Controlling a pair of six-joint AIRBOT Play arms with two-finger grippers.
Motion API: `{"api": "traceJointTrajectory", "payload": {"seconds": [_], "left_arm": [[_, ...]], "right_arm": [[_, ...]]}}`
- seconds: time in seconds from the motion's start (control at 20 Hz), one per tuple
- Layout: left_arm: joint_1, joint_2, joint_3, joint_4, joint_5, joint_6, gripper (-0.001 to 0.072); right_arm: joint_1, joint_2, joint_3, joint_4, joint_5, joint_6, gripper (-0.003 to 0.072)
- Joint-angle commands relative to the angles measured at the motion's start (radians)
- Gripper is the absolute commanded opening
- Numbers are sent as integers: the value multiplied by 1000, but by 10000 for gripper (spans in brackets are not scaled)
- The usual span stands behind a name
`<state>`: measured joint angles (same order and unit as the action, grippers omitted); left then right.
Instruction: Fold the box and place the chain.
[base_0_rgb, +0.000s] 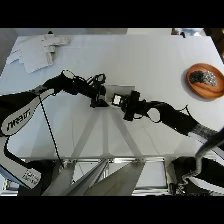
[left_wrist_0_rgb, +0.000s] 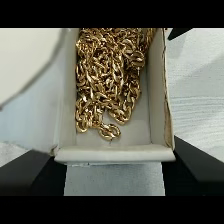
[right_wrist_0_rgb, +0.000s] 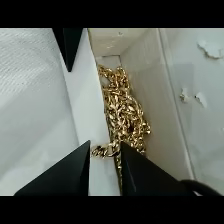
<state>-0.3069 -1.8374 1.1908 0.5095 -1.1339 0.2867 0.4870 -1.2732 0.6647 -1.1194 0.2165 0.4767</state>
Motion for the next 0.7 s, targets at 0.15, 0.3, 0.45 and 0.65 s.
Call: {"api": "traceJointTrajectory", "payload": {"seconds": [0.15,0.3,0.45,0.65], "left_arm": [[0,0,0,0,0,0,417],[0,0,0,0,0,0,417],[0,0,0,0,0,0,417],[0,0,0,0,0,0,417]], "right_arm": [[13,0,0,-10,-76,0,157],[12,31,0,-49,-74,-6,157],[12,52,0,-111,-56,-6,157],[12,56,0,-112,109,-5,158]]}}
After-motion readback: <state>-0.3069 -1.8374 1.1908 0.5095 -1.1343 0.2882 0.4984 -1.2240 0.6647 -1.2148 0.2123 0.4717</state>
